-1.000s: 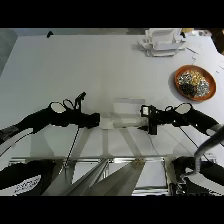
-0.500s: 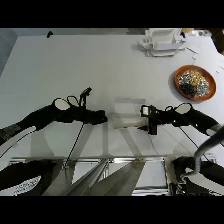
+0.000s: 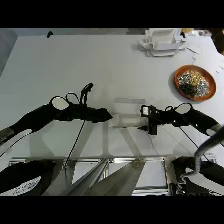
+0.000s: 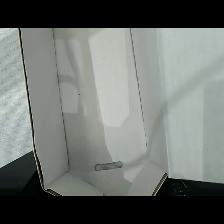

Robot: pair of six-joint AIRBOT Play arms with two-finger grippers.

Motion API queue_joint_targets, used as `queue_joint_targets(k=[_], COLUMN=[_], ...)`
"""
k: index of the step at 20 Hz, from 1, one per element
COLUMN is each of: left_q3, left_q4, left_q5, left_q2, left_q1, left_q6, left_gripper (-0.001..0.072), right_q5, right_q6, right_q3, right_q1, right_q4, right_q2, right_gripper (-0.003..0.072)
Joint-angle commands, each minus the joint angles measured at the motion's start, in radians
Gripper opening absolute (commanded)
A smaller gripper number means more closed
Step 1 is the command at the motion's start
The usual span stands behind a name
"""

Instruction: Fold the box and place the chain.

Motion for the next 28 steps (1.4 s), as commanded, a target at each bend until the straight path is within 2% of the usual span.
queue_joint_targets(k=[1,9,10,12,18,23,28], left_q3=[0.001,0.002,0.002,0.008,0.067,0.079,0.114], left_q4=[0.018,0.045,0.045,0.052,0.319,0.342,0.445], left_q5=[-0.005,0.035,0.049,0.071,0.087,0.091,0.087], left_q2=[0.016,0.01,0.01,0.01,0.003,0.003,-0.022], left_q1=[-0.01,-0.06,-0.071,-0.094,-0.136,-0.179,-0.206], left_q6=[-0.006,-0.029,-0.03,-0.06,-0.337,-0.399,-0.513], left_gripper=[0.0416,0.0419,0.043,0.051,0.051,0.051,0.0508], right_q5=[0.0,0.001,0.001,0.0,0.001,0.001,0.0], right_q6=[0.0,0.0,0.0,0.0,0.0,0.001,0.001], right_q3=[0.0,0.0,0.0,0.0,0.0,0.0,0.0], right_q1=[0.0,0.0,0.0,0.0,0.0,0.0,0.0], right_q4=[0.0,0.0,0.0,0.0,0.0,0.0,0.0], right_q2=[0.001,0.001,0.001,0.001,0.001,0.001,0.001], right_gripper=[0.031,0.031,0.031,0.031,0.031,0.031,0.031])
